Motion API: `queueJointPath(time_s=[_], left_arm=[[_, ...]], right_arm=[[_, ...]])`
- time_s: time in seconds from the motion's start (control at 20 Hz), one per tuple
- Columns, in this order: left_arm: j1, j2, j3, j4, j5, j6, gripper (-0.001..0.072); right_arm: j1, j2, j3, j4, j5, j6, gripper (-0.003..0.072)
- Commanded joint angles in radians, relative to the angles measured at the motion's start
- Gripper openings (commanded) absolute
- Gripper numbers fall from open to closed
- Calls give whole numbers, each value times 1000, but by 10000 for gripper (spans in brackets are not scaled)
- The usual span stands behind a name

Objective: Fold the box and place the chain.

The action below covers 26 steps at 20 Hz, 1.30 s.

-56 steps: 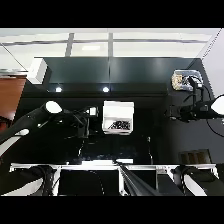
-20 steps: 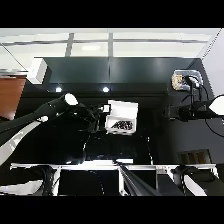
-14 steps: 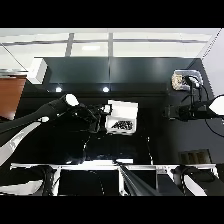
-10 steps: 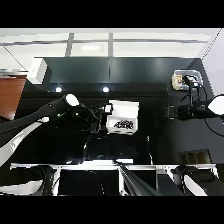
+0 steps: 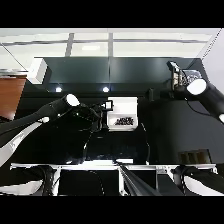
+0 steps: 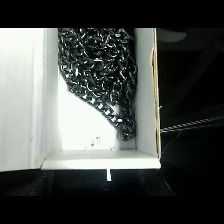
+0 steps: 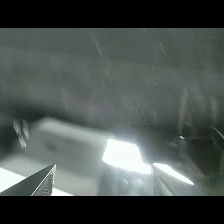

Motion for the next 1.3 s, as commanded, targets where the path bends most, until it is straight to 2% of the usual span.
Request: queueJointPath(time_s=[0.0,0.1,0.25,0.35,0.5,0.65,0.75,0.9,1.05,1.25], left_arm=[[-1,0,0,1,3,-5,396],[-1,0,0,1,3,-5,396],[-1,0,0,1,3,-5,395],[-1,0,0,1,3,-5,396],[-1,0,0,1,7,2,396],[-1,0,0,1,0,2,397],[-1,0,0,1,0,2,397],[-1,0,0,1,1,2,397],[-1,0,0,1,3,3,397],[-1,0,0,1,3,2,397]], right_arm=[[10,-167,119,177,-22,-143,701],[26,-188,126,263,37,-310,701],[34,-187,138,279,273,-480,701],[33,-178,150,263,400,-696,701],[43,-174,150,218,406,-870,701],[55,-141,150,193,461,-874,701],[50,-93,149,188,471,-802,702],[57,-57,112,201,468,-806,701],[102,-58,22,223,389,-921,701],[171,-57,2,196,319,-1014,701]])
